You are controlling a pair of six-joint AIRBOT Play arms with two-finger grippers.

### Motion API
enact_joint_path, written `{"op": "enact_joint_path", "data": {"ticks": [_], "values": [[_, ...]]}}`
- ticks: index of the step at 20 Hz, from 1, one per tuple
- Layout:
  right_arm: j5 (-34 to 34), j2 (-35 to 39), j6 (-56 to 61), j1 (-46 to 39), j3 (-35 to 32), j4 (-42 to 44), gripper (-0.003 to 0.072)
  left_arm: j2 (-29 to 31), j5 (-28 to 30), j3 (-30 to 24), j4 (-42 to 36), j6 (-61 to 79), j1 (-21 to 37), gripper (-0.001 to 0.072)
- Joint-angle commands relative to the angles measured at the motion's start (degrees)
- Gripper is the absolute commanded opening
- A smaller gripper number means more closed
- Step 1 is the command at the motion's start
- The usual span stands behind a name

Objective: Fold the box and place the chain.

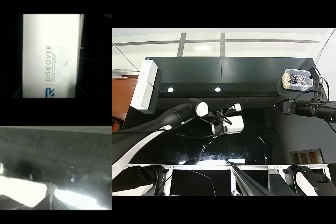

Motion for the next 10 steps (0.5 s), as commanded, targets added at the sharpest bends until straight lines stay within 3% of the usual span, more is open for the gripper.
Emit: {"op": "enact_joint_path", "data": {"ticks": [1,6,10], "values": [[0.6,0.0,0.0,0.0,0.0,0.0,0.0044,3.1,-7.4,0.0,4.9,-9.5,3.9,0.0330],[0.7,0.0,0.0,0.0,0.0,0.0,0.0043,6.0,-21.2,-0.1,5.0,-24.7,17.1,0.0330],[1.4,0.0,0.0,0.0,0.0,-0.1,0.0044,11.8,-24.5,-2.2,4.9,-31.3,30.5,0.0330]]}}
